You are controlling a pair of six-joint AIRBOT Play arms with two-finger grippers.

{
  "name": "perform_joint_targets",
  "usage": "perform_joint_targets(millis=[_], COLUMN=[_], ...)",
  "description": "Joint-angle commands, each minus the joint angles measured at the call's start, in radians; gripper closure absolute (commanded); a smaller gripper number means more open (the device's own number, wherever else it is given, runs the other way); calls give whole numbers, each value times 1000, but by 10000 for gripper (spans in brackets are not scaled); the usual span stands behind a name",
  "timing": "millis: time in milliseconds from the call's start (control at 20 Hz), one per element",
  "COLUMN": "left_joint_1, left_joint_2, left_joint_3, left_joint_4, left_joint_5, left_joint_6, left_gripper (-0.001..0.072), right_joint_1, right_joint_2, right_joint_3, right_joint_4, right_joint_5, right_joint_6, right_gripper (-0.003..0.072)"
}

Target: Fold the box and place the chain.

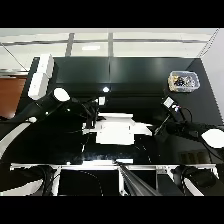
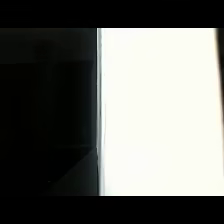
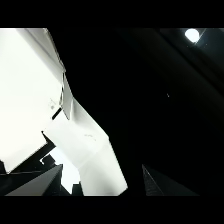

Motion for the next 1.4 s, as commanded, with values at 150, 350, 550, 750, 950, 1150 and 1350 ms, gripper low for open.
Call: perform_joint_targets(millis=[150, 350, 550, 750, 950, 1150, 1350], left_joint_1=[-20, -22, -22, -21, -21, -21, -21], left_joint_2=[8, 8, 8, 8, 8, 8, 8], left_joint_3=[-111, -111, -111, -111, -111, -111, -111], left_joint_4=[-27, -27, -27, -27, -26, -27, -27], left_joint_5=[108, 101, 84, 84, 84, 84, 83], left_joint_6=[29, 3, 1, 2, 1, 1, 1], left_gripper=[681, 679, 679, 679, 679, 678, 678], right_joint_1=[43, 172, 309, 389, 389, 400, 455], right_joint_2=[-16, -81, -165, -221, -241, -259, -325], right_joint_3=[-13, -66, -78, -79, -79, -79, -79], right_joint_4=[-9, -10, -10, -2, 1, 69, 89], right_joint_5=[3, -65, -140, -144, -142, -199, -342], right_joint_6=[-94, -105, -132, -311, -344, -437, -437], right_gripper=[106, 106, 106, 103, 104, 104, 104])
